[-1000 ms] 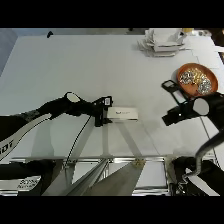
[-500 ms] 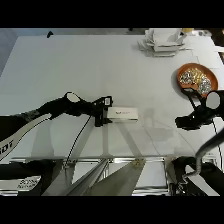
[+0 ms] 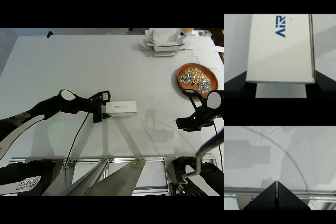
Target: Fold the box and place the chain.
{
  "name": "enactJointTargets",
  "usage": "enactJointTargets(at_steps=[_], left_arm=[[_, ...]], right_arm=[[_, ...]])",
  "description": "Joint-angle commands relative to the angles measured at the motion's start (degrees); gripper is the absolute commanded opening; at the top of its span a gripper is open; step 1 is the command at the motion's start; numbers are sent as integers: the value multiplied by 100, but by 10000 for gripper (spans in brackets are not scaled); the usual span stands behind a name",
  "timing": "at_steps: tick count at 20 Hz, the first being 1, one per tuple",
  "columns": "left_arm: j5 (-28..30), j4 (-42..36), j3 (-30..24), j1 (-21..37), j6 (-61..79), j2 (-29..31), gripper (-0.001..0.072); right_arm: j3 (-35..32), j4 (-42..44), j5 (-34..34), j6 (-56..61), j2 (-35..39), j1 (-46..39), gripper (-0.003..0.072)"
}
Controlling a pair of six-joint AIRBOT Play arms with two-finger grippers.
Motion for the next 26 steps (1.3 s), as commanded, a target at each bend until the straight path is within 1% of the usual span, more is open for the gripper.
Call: enactJointTargets(at_steps=[1, 3, 5, 7, 8, 9, 10, 11, 13, 14, 17, 20, 21, 22, 23, 24, 26], left_arm=[[7, 101, 7, 461, -1016, 918, 13], [4, 337, 7, 927, -1709, 1523, 15], [2, 831, 7, 1458, -2402, 2085, 16], [-24, 1683, 7, 2020, -3379, 2538, 17], [-48, 2179, 7, 2280, -3917, 2671, 31], [-122, 2739, 4, 2551, -4542, 2743, 84], [-227, 3261, 4, 2798, -5147, 2739, 139], [-372, 3845, 2, 3051, -5786, 2691, 161], [-702, 4754, 0, 3523, -6664, 2529, 161], [-817, 5005, 0, 3735, -6905, 2426, 161], [-885, 5082, 0, 4277, -7331, 2057, 161], [-1084, 5082, 0, 4592, -7329, 1696, 167], [-1172, 5082, 0, 4658, -7329, 1585, 259], [-1257, 5082, 0, 4686, -7329, 1495, 480], [-1303, 5108, 0, 4686, -7326, 1429, 648], [-1368, 5101, 0, 4684, -7329, 1386, 690], [-1521, 5125, -2, 4686, -7326, 1379, 695]], right_arm=[[4, 0, 9, 4, -4, -2, 15], [4, 2, 9, 4, -4, -2, 15], [4, 0, 9, 4, -4, -4, 15], [4, 2, 9, 4, -4, -4, 15], [4, 2, 9, 4, -4, -4, 15], [4, 2, 9, 4, -4, -4, 15], [4, 2, 9, 4, -4, -4, 15], [4, 2, 7, 4, -4, -4, 15], [4, 0, 9, 4, -4, -4, 15], [4, 0, 9, 4, -4, -4, 15], [4, 0, 9, 4, -4, -4, 15], [4, 2, 9, 4, -4, -4, 15], [4, 2, 9, 4, -4, -4, 15], [4, 2, 9, 4, -4, -4, 15], [4, 2, 9, 4, -4, -4, 15], [4, 2, 9, 4, -4, -4, 15], [4, 2, 9, 4, -4, -4, 15]])
